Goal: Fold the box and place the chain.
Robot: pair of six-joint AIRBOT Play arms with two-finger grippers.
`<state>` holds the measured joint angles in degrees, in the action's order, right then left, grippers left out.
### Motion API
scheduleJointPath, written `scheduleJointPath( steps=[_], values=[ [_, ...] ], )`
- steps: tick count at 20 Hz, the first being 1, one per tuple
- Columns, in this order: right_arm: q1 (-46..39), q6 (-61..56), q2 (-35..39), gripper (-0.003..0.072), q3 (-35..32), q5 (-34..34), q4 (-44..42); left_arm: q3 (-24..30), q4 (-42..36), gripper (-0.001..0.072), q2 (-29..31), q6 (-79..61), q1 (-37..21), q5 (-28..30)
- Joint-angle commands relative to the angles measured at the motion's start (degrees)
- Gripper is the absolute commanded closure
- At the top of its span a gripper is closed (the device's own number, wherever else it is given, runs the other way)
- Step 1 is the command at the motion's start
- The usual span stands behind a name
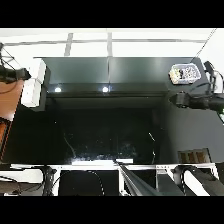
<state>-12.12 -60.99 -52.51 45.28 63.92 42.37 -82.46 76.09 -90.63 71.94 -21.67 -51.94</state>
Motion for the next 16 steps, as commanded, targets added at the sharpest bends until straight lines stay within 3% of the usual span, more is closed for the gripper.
scheduleJointPath(
  steps=[1,2,3,5,7,9,11,13,16],
  values=[
    [11.1,-0.1,-1.2,0.0666,0.0,-14.5,5.3,-5.7,-2.2,0.0348,4.3,11.3,0.1,-14.1],
    [14.1,-0.1,-2.4,0.0666,0.0,-18.5,8.7,-4.4,-3.6,0.0582,6.6,10.6,0.6,-15.9],
    [15.9,-0.2,-3.9,0.0666,0.0,-21.3,11.6,-2.1,-5.0,0.0679,9.4,8.9,1.4,-16.0],
    [16.5,-2.6,-7.1,0.0666,-1.0,-25.6,14.6,6.3,-8.5,0.068,16.5,4.2,4.4,-12.8],
    [15.8,-5.1,-9.4,0.0666,-3.8,-32.0,15.2,19.0,-9.7,0.068,25.9,0.1,8.9,-4.7],
    [15.7,-5.0,-9.8,0.0665,-4.9,-32.4,15.2,31.5,-9.4,0.068,34.8,-2.0,12.6,3.2],
    [15.7,-5.0,-9.8,0.0665,-4.9,-32.4,15.0,40.6,-9.5,0.0679,42.0,-2.1,14.1,7.9],
    [15.7,-5.0,-9.8,0.0665,-4.9,-32.4,15.0,45.6,-9.4,0.0678,46.8,-2.1,14.2,9.4],
    [15.7,-5.0,-9.8,0.0665,-4.9,-32.4,15.0,47.2,-8.4,0.0678,49.0,-2.1,14.2,7.8]
  ],
)
